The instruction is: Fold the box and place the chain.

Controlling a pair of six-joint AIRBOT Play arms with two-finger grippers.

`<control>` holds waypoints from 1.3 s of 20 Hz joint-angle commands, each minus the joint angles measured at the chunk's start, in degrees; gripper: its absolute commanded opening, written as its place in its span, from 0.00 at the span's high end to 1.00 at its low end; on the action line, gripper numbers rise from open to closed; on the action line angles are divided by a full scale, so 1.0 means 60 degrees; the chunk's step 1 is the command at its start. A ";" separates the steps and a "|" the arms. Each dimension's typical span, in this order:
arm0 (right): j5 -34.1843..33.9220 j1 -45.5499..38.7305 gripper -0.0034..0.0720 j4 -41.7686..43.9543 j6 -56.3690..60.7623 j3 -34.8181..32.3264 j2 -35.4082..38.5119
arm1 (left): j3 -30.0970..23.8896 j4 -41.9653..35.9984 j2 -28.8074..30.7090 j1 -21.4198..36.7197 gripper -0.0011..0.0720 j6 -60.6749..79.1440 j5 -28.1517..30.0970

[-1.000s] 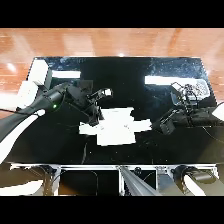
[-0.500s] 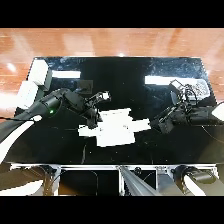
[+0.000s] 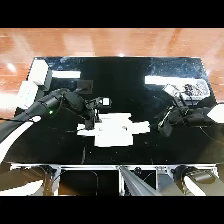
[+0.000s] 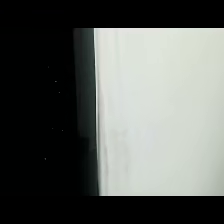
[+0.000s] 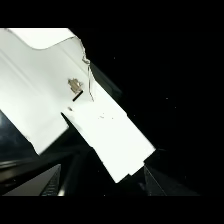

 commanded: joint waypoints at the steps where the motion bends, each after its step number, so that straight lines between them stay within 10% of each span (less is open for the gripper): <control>1: -0.0310 0.0313 0.16 -0.0073 -0.1887 -0.0328 -0.0007 | -0.0004 0.0080 0.0015 -0.0033 0.96 0.0270 -0.0135; 7: -0.2605 0.1155 0.16 0.1545 -0.2178 -0.1581 -0.0357 | -0.0222 0.0040 0.0055 -0.0029 0.96 0.0200 -0.0055; 15: -0.3013 0.2120 0.16 -0.1395 -0.3792 -0.1705 -0.1800 | -0.0226 0.0044 0.0051 -0.0033 0.96 -0.0015 -0.0178; 26: -0.5144 0.3351 0.24 -0.0466 -0.4940 -0.2142 -0.1912 | -0.0237 0.0040 0.0051 -0.0033 0.96 -0.0091 -0.0346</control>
